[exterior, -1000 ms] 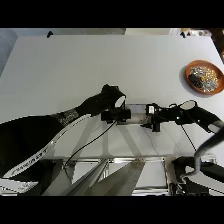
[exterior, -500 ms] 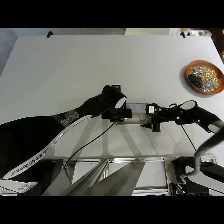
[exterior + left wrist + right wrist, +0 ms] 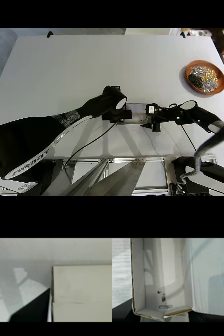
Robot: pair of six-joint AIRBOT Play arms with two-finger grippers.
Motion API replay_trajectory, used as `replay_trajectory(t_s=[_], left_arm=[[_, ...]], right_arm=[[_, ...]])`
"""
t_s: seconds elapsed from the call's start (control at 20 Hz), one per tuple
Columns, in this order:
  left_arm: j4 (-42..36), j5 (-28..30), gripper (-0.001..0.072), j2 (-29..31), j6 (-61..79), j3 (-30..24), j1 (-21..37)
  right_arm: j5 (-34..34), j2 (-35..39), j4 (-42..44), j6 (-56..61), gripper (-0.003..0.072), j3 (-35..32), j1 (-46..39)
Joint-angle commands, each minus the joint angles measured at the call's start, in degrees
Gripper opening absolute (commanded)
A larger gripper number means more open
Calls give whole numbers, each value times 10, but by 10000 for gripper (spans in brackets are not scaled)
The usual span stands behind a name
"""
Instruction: Fold the box and place the chain.
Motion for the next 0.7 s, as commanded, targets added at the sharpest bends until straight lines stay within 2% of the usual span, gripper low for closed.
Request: replay_trajectory(t_s=[0.0,0.05,0.3,0.4,0.55,0.65], left_arm=[[-1,-2,389,3,6,0,0],[-1,-2,416,6,18,0,1],[-1,-12,416,54,144,0,24],[-1,-37,416,88,213,0,36],[4,-94,416,139,390,-3,56],[2,-93,417,169,532,-29,66]], right_arm=[[0,0,0,0,396,0,0],[0,0,0,0,396,0,0],[0,0,0,0,396,0,0],[0,0,0,0,396,0,0],[0,0,0,0,396,0,0],[0,0,0,0,396,0,0]])
